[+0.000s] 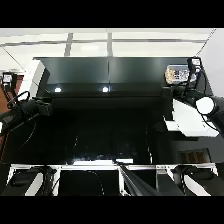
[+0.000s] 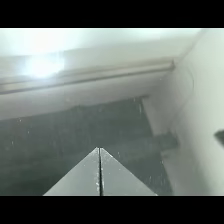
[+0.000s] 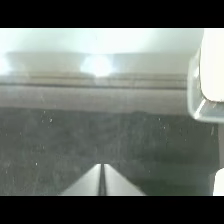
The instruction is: Fold the box and place the chain.
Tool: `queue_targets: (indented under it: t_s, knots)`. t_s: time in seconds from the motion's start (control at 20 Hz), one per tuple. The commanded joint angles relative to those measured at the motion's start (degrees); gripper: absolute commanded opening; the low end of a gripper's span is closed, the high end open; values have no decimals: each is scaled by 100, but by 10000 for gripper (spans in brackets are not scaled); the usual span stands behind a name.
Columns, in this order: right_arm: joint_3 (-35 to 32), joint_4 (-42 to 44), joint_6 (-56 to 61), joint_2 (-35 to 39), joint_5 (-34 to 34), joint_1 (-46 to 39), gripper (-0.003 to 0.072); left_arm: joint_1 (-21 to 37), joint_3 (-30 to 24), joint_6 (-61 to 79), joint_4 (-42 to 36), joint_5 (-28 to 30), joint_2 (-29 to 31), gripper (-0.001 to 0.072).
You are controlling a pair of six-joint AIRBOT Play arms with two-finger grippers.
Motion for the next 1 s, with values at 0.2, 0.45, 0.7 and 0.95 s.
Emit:
queue_targets:
  t_s: [0.2, 0.45, 0.7, 0.95]
  knots:
    - [92, -1915, 358, -33, 914, -723, 704, 2, -2, -9, -1021, 205, -758, 32]
    - [120, -2398, 1283, -160, 876, -3506, 704, 2, -2, -31, -1222, -400, -1064, 717]
    - [1875, -1829, 133, -1867, 2531, -5372, 704, 4, 0, -13, -1226, -494, -1174, 717]
    - [2653, -872, -2350, -3075, 4334, -5517, 703, 4, -2, 7, -1224, -463, -1191, 716]
